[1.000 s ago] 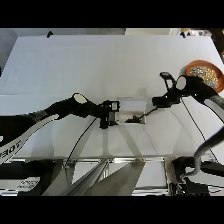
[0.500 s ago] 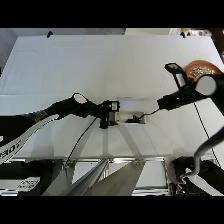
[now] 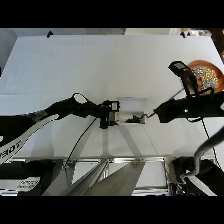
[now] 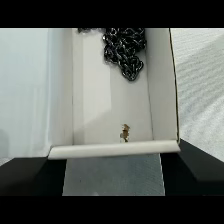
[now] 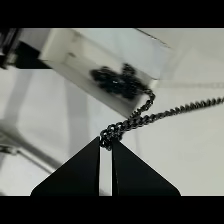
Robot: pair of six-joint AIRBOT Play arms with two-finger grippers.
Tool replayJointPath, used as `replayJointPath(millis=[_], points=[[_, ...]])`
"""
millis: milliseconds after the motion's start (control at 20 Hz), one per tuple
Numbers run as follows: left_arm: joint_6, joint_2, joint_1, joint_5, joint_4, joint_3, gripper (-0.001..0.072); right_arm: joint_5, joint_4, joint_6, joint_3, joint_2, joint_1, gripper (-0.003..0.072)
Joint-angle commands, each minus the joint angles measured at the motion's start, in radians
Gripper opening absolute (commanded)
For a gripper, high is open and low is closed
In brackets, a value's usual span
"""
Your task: Fold the box and place the chain.
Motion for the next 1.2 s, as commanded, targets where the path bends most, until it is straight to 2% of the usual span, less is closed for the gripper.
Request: replayJointPath(millis=[0, 250, 400, 750, 1050, 1100, 1150], points=[[0.000, 0.001, 0.000, 0.000, 0.000, 0.000, 0.0205, -0.046, 0.103, 0.000, 0.001, 0.019, 0.056, 0.0018], [0.000, 0.001, 0.000, 0.000, 0.000, 0.000, 0.0205, -0.202, 0.105, 0.002, -0.010, 0.000, 0.097, 0.0018], [0.000, 0.001, 0.000, 0.000, 0.000, 0.000, 0.0205, -0.281, 0.105, 0.002, -0.058, -0.034, 0.097, 0.0018], [0.000, 0.001, 0.000, 0.000, 0.000, 0.000, 0.0205, -0.333, 0.102, -0.043, -0.185, -0.189, 0.113, 0.0018], [0.000, 0.001, 0.000, 0.000, 0.000, 0.000, 0.0205, -0.424, 0.099, -0.056, -0.211, -0.315, 0.182, 0.0020], [0.000, 0.001, 0.000, 0.000, 0.000, 0.000, 0.0205, -0.438, 0.099, -0.056, -0.211, -0.317, 0.182, 0.0027], [0.000, 0.001, 0.000, 0.000, 0.000, 0.000, 0.0205, -0.444, 0.096, -0.056, -0.209, -0.317, 0.182, 0.0098]])
